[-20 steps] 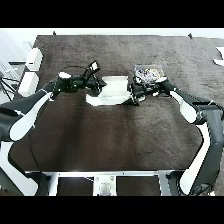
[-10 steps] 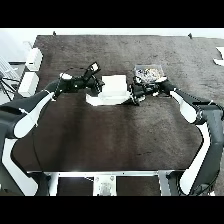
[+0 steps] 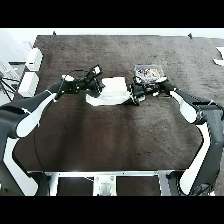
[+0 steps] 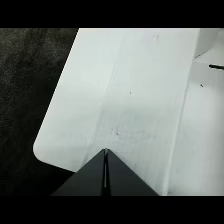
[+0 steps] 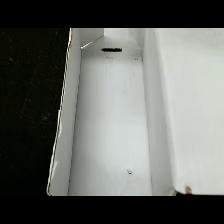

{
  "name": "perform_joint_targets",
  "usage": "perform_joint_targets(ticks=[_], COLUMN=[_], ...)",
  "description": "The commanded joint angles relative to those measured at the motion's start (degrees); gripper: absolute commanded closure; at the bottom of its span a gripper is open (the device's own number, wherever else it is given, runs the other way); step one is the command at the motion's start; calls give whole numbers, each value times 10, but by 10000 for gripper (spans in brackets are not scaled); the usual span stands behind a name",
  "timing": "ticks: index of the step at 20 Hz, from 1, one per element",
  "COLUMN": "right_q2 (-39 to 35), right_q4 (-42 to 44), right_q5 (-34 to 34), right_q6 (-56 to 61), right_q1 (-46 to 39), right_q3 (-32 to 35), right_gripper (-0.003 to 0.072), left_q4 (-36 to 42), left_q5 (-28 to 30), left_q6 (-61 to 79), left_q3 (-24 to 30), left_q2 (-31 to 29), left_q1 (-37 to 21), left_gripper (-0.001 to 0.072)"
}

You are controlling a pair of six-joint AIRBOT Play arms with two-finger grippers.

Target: Fold the box and place the chain.

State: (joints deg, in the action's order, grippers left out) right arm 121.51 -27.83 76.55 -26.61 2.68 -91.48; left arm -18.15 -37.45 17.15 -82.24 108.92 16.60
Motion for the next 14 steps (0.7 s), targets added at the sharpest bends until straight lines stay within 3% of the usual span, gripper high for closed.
perform_joint_targets(ticks=[1,7,13,14], right_q2=[0,0,0,0], right_q4=[0,0,0,0], right_q5=[0,0,0,0], right_q6=[0,0,0,0], right_q1=[0,0,0,0], right_q3=[0,0,0,0], right_gripper=[101,101,101,101], left_q4=[-14,-28,-49,-76], left_q5=[-1,14,-119,-153], left_q6=[-2,13,-64,-85], left_q3=[0,-5,-14,-15], left_q2=[0,-9,-87,-93], left_q1=[1,-4,-57,-68], left_gripper=[690,689,686,607])
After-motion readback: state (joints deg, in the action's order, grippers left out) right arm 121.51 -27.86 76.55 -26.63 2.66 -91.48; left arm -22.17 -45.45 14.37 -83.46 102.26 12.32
